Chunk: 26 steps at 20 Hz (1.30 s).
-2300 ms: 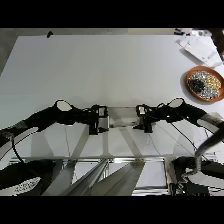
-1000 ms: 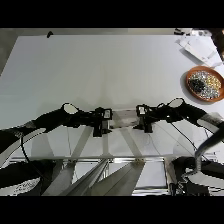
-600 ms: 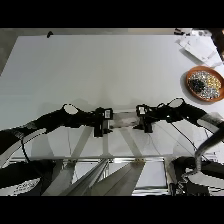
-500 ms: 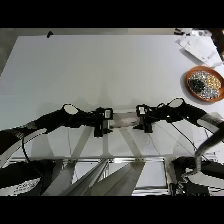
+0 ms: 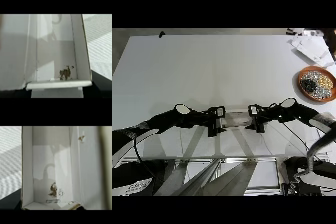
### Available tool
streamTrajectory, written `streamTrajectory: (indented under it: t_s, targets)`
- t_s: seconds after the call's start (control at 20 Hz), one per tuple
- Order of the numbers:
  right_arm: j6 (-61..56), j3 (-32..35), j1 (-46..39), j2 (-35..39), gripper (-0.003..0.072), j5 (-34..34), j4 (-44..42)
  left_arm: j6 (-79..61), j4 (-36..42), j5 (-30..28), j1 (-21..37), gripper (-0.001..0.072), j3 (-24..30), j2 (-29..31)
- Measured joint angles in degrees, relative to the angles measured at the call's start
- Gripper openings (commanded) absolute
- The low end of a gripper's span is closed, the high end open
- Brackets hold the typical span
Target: Fold the box and place the chain.
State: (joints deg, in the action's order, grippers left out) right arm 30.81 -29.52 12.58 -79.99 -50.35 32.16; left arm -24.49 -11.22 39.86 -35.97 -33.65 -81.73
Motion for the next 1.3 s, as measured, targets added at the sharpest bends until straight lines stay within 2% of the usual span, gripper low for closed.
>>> streamTrajectory:
  t_s: [0.05, 0.15, 1.15, 1.3]
  targets:
    - [0.00, 0.00, 0.00, 0.00, 0.0341, 0.02, 0.00, 0.00, 0.04, -0.17, 0.00, 0.0334, 0.00, 0.00]
    - [0.00, 0.00, 0.00, 0.00, 0.0341, 0.02, 0.00, 0.00, 0.09, -0.52, -0.02, 0.0292, 0.00, 0.02]
    - [0.04, 0.00, 0.00, 0.00, 0.0341, 0.04, 0.02, 0.09, 0.09, -1.42, -0.04, 0.0289, 0.00, 0.02]
    - [0.07, 0.00, 0.00, 0.00, 0.0340, 0.04, -0.07, 0.09, 0.09, -1.49, -0.04, 0.0271, 0.00, 0.02]
